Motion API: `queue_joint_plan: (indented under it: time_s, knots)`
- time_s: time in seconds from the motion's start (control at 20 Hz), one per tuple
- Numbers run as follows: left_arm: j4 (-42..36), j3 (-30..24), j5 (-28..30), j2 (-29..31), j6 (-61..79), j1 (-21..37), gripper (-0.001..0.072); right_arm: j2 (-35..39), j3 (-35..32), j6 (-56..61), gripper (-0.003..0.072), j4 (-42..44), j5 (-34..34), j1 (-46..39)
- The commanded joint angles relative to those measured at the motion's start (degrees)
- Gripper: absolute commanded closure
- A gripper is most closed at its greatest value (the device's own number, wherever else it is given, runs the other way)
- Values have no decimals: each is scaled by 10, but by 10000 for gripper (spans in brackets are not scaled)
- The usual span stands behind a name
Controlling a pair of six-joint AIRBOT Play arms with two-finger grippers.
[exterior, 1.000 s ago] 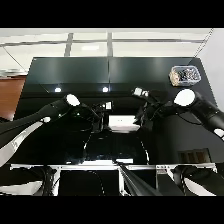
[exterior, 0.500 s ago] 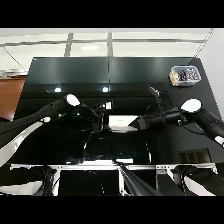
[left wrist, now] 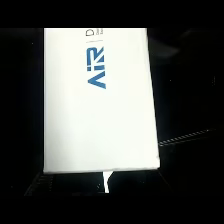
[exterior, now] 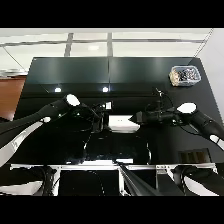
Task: Fold the box and place the chain.
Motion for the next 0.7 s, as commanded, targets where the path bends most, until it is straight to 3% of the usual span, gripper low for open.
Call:
queue_joint_plan:
  time_s: [0.0,0.45,0.65]
  knots:
    - [0,0,1,0,0,0,226,-30,-1,4,678,1,-3,2]
    - [0,0,7,0,0,0,225,-44,-1,22,677,-39,-15,2]
    - [0,0,7,0,0,0,225,-33,27,14,677,-50,48,0]
